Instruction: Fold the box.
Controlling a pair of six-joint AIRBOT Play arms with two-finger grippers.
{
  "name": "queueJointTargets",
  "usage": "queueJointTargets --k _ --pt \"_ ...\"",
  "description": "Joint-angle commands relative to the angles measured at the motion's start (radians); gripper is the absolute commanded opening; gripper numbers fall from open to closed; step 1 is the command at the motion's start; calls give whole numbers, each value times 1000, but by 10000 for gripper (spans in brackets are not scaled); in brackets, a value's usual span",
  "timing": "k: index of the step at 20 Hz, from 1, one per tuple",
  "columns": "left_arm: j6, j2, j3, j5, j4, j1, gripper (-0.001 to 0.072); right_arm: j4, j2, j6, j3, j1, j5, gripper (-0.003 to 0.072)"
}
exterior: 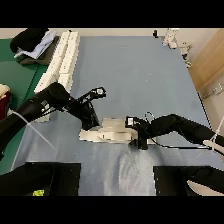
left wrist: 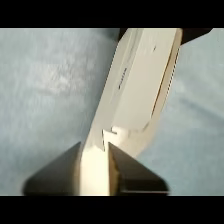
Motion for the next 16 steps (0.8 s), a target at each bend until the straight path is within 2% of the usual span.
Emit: queueJointTargets --k 1,2,4,7,9,11,14,16 --pt "-405 79 5 -183 80 -7 13 0 -1 0 0 0 2 521" --pt "-477 79 3 -222 22 -19 12 0 -1 0 0 0 2 521" --pt "-621 72 -6 -193 -117 -78 12 0 -1 0 0 0 2 521" --pt "-653 16 4 43 -277 -182 12 0 -1 0 0 0 3 521" --pt "-712 -50 43 164 -286 -165 12 0 -1 0 0 0 3 521" --pt "-767 -105 71 218 -274 -106 12 0 -1 0 0 0 3 521" --pt "-859 -177 72 239 -270 -29 12 0 -1 0 0 0 3 521" --pt "-867 -235 72 220 -269 -35 12 0 -1 0 0 0 3 522"
